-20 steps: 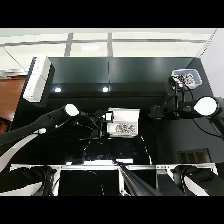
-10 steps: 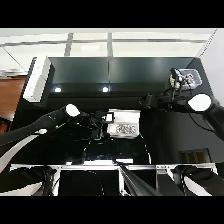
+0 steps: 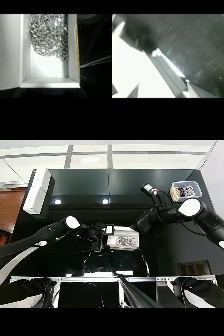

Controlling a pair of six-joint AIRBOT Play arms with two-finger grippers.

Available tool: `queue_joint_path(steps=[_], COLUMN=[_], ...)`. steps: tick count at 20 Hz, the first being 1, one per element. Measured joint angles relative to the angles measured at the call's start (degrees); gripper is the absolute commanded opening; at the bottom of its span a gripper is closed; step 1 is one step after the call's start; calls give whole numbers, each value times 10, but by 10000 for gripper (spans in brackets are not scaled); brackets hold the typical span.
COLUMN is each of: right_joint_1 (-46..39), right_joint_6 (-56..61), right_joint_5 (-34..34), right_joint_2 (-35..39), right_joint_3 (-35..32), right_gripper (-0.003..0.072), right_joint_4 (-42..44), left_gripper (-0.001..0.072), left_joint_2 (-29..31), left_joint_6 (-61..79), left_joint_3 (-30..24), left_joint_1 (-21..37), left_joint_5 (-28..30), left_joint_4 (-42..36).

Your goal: Fold the box and place the chain.

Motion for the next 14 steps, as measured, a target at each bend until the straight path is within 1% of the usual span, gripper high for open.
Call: queue_joint_path(steps=[2, 4, 9, 14], right_joint_1=[3, 13, 45, 60], right_joint_6=[-64, -123, -227, -270], right_joint_5=[33, 49, 38, 32], right_joint_2=[2, 4, 5, 5], right_joint_3=[5, -1, -32, -40], right_gripper=[698, 699, 699, 699], right_joint_4=[-17, -25, -34, -18], left_gripper=[333, 337, 338, 338], left_joint_2=[0, 0, 0, 0], left_joint_6=[0, 0, 0, 0], left_joint_3=[0, 0, 0, 0], left_joint_1=[0, 0, 0, 0], left_joint_5=[0, 0, 0, 0], left_joint_4=[0, 0, 0, 0])
